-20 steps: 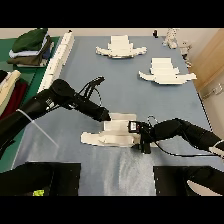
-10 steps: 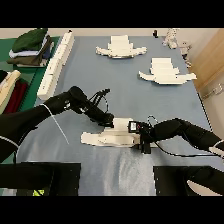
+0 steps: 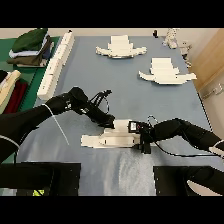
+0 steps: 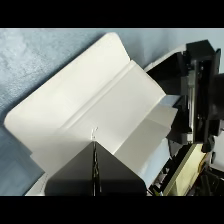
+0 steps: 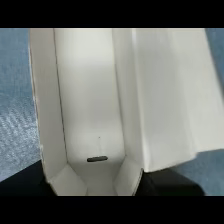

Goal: Fold the box.

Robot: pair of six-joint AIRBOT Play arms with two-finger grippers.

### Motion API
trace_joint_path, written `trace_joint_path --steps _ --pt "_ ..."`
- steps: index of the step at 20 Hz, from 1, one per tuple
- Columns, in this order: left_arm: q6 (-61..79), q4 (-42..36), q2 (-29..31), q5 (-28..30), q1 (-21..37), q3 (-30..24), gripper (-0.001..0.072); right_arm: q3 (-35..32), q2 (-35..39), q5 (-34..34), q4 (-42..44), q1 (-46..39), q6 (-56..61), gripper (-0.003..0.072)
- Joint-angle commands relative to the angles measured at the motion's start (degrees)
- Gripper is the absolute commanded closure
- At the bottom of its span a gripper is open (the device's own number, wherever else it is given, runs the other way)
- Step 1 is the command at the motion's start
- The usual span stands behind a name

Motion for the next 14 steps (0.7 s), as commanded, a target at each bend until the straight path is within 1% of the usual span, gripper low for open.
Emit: trace_joint_path --steps 1,4,6,10,12,14 --pt "3.5 1.1 4.9 1.1 0.1 0.1 0.0698 0.0 0.0 0.1 0.0 0.1 0.0 0.0091" --pt "3.4 8.1 15.2 1.9 0.0 -0.2 0.0697 0.0 0.0 0.1 0.0 0.1 0.0 0.0091" --pt "3.4 10.4 22.6 2.0 0.0 -2.2 0.0698 0.0 0.0 0.1 0.0 0.1 0.0 0.0091" --pt "6.0 15.6 36.3 2.1 -0.4 -10.3 0.0698 0.0 0.0 0.1 0.0 0.1 0.0 0.0091" --pt "10.6 17.6 41.5 1.5 -0.4 -14.2 0.0695 0.0 0.0 0.1 0.0 0.1 0.0 0.0091" --pt "19.0 18.3 44.6 -0.3 -0.4 -16.6 0.0692 0.0 0.0 0.1 0.0 0.1 0.0 0.0091"
